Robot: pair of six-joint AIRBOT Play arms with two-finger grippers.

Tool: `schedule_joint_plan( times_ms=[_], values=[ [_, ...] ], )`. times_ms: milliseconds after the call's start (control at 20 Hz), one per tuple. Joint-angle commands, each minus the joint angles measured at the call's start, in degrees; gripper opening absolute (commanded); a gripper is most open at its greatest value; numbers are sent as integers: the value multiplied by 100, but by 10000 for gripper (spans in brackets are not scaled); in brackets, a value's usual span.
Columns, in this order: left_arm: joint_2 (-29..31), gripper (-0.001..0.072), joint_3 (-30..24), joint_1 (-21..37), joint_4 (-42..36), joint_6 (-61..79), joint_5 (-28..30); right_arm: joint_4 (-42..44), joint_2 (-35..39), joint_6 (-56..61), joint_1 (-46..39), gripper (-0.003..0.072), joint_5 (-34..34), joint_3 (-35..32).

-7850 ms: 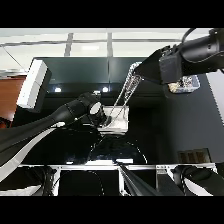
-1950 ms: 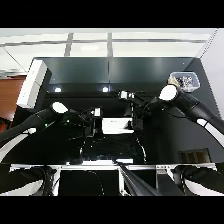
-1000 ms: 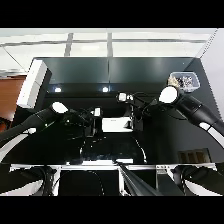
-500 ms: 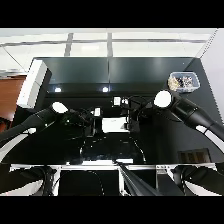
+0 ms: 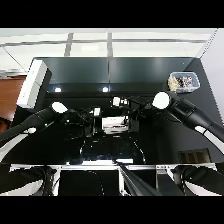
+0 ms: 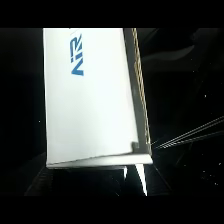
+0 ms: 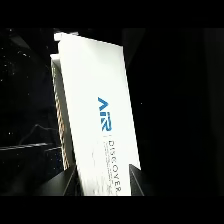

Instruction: Fold the box and place the chain.

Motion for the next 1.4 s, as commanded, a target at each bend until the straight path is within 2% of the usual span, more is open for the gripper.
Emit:
schedule_joint_plan(
  times_ms=[0,1350],
  values=[
    [-2,471,0,-4,2,4,-7,-2,-4,42,7,354,2,-76],
    [-2,472,0,-4,2,4,-7,15,-11,210,7,376,173,-122]
  ],
)
